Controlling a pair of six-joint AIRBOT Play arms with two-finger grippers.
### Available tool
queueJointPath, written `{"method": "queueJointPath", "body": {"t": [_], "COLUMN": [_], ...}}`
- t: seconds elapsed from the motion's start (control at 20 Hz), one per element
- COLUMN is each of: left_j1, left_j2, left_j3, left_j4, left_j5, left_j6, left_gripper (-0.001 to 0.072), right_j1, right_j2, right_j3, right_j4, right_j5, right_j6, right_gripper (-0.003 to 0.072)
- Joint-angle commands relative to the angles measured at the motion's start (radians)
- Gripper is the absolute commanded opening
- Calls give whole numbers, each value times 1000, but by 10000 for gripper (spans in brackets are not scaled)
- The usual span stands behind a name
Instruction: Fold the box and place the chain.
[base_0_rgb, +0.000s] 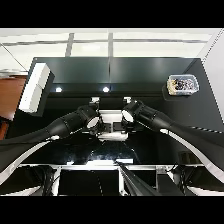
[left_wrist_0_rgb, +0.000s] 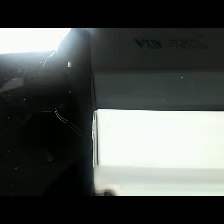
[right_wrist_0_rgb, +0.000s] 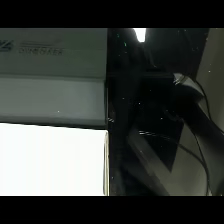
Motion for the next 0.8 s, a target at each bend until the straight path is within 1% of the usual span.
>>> {"method": "queueJointPath", "body": {"t": [0.0,0.05,0.1,0.15,0.55,0.6,0.65,0.7,0.75], "left_j1": [0,0,0,0,0,0,0,0,0], "left_j2": [0,0,0,0,0,0,0,0,0], "left_j3": [1,1,1,1,1,1,1,1,1], "left_j4": [1,1,1,0,-2,-2,-2,-2,-2], "left_j5": [-1,-1,-1,-1,-1,-1,-1,-1,-1], "left_j6": [0,0,0,0,0,0,0,0,0], "left_gripper": [29,30,30,30,30,30,29,30,29], "right_j1": [0,0,0,0,0,0,0,0,0], "right_j2": [-4,-4,-4,-3,-3,-3,-2,-2,2], "right_j3": [0,0,0,0,0,0,0,1,0], "right_j4": [0,0,0,0,0,0,0,0,0], "right_j5": [1,1,0,0,-1,-1,0,0,0], "right_j6": [3,3,3,3,3,2,3,1,-9], "right_gripper": [97,67,62,29,35,76,336,465,488]}}
